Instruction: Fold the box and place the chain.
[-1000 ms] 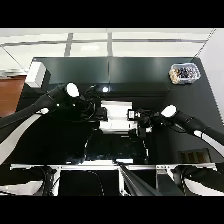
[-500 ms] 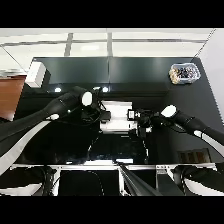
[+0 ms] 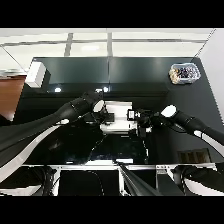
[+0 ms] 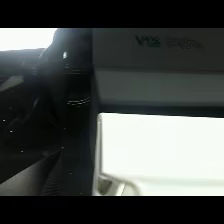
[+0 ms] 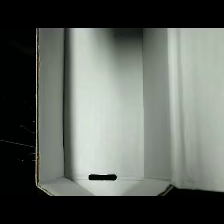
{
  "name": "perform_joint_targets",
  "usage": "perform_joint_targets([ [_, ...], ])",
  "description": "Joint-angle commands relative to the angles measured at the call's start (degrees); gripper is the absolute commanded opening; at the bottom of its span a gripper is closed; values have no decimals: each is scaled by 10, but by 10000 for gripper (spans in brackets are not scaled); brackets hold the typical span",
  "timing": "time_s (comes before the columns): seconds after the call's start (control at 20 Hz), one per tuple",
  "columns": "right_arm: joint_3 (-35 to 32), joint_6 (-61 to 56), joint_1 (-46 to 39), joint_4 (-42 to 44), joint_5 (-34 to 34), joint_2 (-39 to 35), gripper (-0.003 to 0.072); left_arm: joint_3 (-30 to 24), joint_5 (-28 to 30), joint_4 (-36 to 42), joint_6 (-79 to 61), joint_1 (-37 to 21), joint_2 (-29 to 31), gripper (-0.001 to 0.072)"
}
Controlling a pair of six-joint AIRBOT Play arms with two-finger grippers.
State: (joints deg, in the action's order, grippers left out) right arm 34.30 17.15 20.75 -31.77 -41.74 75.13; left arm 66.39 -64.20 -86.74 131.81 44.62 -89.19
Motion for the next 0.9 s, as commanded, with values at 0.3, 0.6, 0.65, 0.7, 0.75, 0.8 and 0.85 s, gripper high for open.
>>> perform_joint_targets([
  [0.3,0,0,1,0,0,0,198,17,-20,6,9,8,-9,131],
  [0.6,0,0,1,0,0,0,198,17,-20,7,7,7,-9,218],
  [0.65,0,0,1,0,0,0,198,17,-21,6,7,7,-9,447],
  [0.7,0,0,1,0,0,0,198,17,-21,5,7,7,-9,507],
  [0.75,0,0,1,0,0,0,198,16,-21,3,9,7,-9,507],
  [0.8,0,0,1,0,0,0,198,16,-21,2,9,7,-9,506],
  [0.85,0,0,1,0,0,0,198,16,-18,2,11,7,-9,498],
])
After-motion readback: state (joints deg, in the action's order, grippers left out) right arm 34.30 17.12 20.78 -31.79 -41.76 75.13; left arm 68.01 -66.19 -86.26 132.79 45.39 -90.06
